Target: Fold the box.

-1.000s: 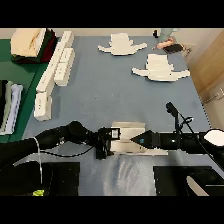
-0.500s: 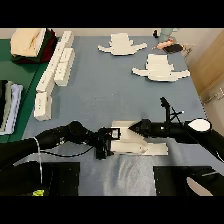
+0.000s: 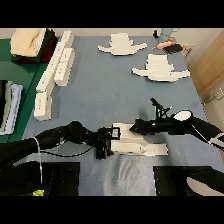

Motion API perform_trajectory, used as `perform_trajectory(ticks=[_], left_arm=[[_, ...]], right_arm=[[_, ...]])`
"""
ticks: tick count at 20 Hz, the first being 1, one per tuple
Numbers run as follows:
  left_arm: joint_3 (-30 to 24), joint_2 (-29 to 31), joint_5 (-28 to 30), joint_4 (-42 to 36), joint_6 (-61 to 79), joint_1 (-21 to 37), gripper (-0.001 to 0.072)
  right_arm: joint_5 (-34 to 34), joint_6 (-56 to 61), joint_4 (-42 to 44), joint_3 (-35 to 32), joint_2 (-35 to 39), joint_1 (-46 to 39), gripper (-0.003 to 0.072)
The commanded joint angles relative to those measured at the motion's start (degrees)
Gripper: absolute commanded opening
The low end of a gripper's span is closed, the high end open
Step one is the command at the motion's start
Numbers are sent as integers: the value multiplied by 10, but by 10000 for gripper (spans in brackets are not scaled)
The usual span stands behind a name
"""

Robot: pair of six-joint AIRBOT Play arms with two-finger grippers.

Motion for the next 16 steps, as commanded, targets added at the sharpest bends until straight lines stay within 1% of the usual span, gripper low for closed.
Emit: perform_trajectory(ticks=[1,7,10,13,16], left_arm=[[0,0,0,0,2,0,521],[0,0,0,0,2,0,522],[0,0,0,0,2,0,522],[0,0,0,0,2,0,521],[0,0,0,0,2,0,522]], right_arm=[[-10,-15,-12,2,-17,0,55],[-4,-15,-16,3,-16,0,54],[9,-35,-12,10,5,0,48],[35,-67,-18,29,72,0,48],[93,-89,-49,33,169,0,48]])
